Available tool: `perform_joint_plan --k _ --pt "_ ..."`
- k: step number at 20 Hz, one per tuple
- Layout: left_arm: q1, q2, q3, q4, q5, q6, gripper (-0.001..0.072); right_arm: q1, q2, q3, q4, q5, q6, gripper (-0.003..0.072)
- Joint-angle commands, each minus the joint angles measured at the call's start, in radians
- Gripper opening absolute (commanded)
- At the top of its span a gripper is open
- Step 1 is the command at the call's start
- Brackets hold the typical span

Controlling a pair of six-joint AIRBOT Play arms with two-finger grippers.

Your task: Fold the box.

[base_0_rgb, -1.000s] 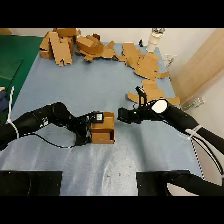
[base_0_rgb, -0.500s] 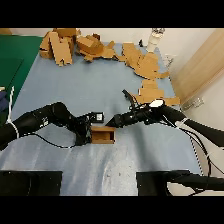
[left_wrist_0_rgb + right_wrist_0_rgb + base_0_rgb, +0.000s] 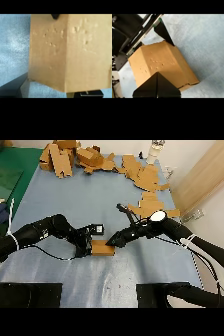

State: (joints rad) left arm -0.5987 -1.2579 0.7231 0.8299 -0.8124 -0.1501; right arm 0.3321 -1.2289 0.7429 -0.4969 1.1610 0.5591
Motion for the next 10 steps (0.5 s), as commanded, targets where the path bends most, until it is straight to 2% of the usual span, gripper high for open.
perform_joint_plan --k 1,7,10 --pt "0.0 0.001 0.0 0.0 0.0 0.0 0.0466 0.095 0.009 0.0 -0.094 -0.11 -0.028 0.0" --pt "0.0 0.001 0.0 0.0 0.0 0.0 0.0465 0.169 0.071 0.002 -0.249 -0.381 -0.031 0.0" --pt "0.0 0.001 0.0 0.0 0.0 0.0 0.0466 0.181 0.121 -0.002 -0.278 -0.386 -0.133 0.0"
